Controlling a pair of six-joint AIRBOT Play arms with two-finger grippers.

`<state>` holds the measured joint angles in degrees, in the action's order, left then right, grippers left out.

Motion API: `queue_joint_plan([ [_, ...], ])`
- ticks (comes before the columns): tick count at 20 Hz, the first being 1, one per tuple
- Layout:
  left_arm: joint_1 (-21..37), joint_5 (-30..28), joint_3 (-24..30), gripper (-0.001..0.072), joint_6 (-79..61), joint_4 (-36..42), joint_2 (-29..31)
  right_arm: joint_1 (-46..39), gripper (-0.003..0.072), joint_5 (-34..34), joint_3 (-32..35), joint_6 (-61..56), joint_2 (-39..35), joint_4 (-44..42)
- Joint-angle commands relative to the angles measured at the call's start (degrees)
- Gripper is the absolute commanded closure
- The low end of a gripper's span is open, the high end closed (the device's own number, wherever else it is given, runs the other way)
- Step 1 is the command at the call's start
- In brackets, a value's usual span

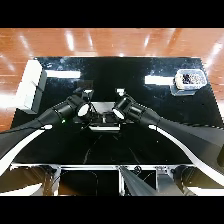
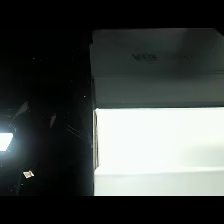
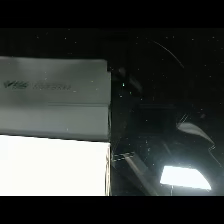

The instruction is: Fold the box and place the chain.

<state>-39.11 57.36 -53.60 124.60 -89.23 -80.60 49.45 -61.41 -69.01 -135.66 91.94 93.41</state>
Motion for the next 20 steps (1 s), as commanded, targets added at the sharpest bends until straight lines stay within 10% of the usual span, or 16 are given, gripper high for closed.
queue_joint_plan([
  [1,0.0,-0.2,0.0,0.0687,-0.1,-0.1,0.0,0.1,0.0652,0.2,0.0,0.5,0.0,-0.4],
  [3,0.0,-0.2,0.0,0.0687,-0.1,-0.1,0.0,0.1,0.0215,0.2,0.0,0.5,0.0,-0.4],
  [4,0.0,-0.2,0.0,0.0687,-0.1,-0.1,0.0,0.1,0.0189,0.2,0.0,0.5,0.0,-0.4],
  [8,0.0,-0.2,0.0,0.0687,-0.1,-0.1,0.0,0.1,0.0193,0.2,0.0,0.5,0.0,-0.4],
  [10,0.0,-0.2,0.0,0.0687,-0.1,-0.1,0.0,0.2,0.0677,0.2,0.0,0.5,0.0,-0.7],
  [16,0.0,-0.2,0.0,0.0687,-0.1,-0.1,0.0,0.2,0.064,0.2,0.0,1.6,0.0,-2.4],
  [18,0.0,-0.2,0.0,0.0687,-0.1,-0.1,0.0,0.2,0.0282,0.2,0.0,1.6,0.0,-3.0],
  [20,0.0,-0.2,0.0,0.0687,-0.1,-0.1,0.0,0.3,0.0283,0.1,0.0,1.6,-0.1,-3.0],
])
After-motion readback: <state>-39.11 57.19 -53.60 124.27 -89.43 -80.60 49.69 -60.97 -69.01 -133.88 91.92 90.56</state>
